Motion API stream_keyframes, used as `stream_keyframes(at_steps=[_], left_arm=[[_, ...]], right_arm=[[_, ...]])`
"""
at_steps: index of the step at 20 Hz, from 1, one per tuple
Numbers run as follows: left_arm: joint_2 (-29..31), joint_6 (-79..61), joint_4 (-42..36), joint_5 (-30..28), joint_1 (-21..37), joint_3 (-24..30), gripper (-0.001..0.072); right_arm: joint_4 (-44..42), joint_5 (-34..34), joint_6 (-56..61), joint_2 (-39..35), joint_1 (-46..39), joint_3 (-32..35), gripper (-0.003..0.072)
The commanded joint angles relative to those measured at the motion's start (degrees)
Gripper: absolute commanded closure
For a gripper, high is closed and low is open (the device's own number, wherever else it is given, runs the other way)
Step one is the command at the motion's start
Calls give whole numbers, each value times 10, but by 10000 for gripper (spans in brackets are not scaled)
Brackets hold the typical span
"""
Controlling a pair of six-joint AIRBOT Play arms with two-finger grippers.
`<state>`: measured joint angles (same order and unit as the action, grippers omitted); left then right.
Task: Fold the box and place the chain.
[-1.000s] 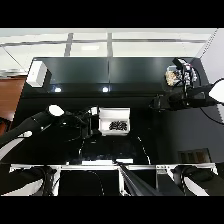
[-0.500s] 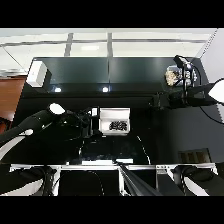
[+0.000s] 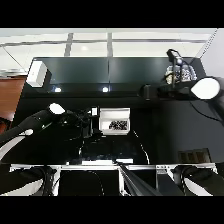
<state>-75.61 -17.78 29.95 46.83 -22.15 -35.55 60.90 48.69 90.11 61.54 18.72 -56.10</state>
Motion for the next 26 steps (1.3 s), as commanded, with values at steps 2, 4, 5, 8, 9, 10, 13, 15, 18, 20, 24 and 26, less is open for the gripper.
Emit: stream_keyframes(at_steps=[2, 4, 5, 8, 9, 10, 13, 15, 18, 20, 24, 26], left_arm=[[0, 0, -2, -1, 0, 0, 385], [0, 0, -2, -1, 0, 0, 384], [0, 0, -2, -1, 0, 0, 384], [0, 0, -2, -1, 0, 0, 380], [0, 0, -2, 0, 0, 0, 381], [0, 0, -2, 0, 0, 0, 381], [0, 0, -3, -1, 0, 0, 381], [0, 0, -2, -1, 0, 0, 381], [0, 0, -2, -1, 0, 0, 381], [0, 0, -2, -1, 0, 0, 381], [0, 0, -2, -1, 0, 0, 381], [0, 0, -2, -1, 0, 0, 380]], right_arm=[[-39, -102, -69, 111, 47, 0, -26], [-39, -68, -125, 133, 61, 0, -25], [-39, -41, -185, 131, 64, -3, -25], [-38, 85, -455, 115, 67, -27, -25], [-39, 111, -528, 104, 67, -30, -25], [-39, 126, -574, 94, 67, -30, -25], [-91, 139, -626, 90, 70, -21, -25], [-105, 141, -708, 90, 80, 2, -25], [-105, 123, -735, 91, 83, 19, -25], [-112, 121, -741, 91, 84, 19, -25], [-115, 103, -743, 99, 89, 23, -24], [-116, 97, -743, 103, 89, 24, 53]])
